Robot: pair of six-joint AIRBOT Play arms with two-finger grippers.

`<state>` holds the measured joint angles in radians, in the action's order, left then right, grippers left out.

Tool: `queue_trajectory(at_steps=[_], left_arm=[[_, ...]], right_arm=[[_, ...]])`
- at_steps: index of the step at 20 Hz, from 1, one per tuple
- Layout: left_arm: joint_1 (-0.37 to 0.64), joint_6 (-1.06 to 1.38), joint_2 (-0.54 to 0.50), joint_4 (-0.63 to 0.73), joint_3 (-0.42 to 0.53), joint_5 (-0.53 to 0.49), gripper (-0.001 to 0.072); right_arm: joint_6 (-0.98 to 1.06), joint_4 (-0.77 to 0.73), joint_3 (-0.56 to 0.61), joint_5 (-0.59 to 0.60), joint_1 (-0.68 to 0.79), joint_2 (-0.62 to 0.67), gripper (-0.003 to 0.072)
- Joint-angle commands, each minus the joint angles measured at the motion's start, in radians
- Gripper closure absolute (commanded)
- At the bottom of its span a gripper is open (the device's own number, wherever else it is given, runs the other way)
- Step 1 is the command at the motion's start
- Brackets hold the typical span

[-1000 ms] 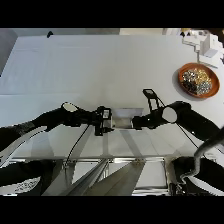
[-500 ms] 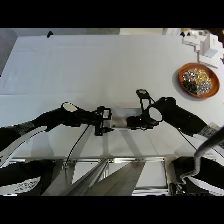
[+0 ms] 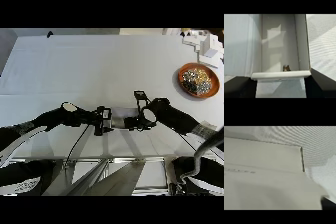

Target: Fold the box and place the chain.

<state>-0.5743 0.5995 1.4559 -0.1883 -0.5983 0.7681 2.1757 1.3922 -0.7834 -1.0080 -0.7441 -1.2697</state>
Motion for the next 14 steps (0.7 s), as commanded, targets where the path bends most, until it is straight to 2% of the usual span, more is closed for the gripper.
queue_trajectory(at_steps=[1, 9, 10, 12, 14], left_arm=[[-0.001, 0.000, -0.001, 0.000, 0.000, -0.001, 0.0644], [-0.001, 0.000, 0.000, 0.000, 0.000, -0.001, 0.0644], [-0.001, 0.000, -0.001, 0.000, 0.000, -0.001, 0.0644], [-0.001, 0.000, -0.001, 0.000, 0.000, -0.001, 0.0644], [-0.001, 0.000, -0.001, 0.000, 0.000, -0.001, 0.0644]], right_arm=[[0.006, 0.000, -0.001, 0.011, -0.002, -0.019, 0.0260], [0.024, 0.038, -0.001, 0.056, -0.002, -0.031, 0.0302], [0.023, 0.041, -0.001, 0.056, -0.002, -0.034, 0.0355], [0.023, 0.045, -0.001, 0.059, -0.002, -0.035, 0.0378], [0.023, 0.051, -0.001, 0.069, -0.002, -0.035, 0.0457]])
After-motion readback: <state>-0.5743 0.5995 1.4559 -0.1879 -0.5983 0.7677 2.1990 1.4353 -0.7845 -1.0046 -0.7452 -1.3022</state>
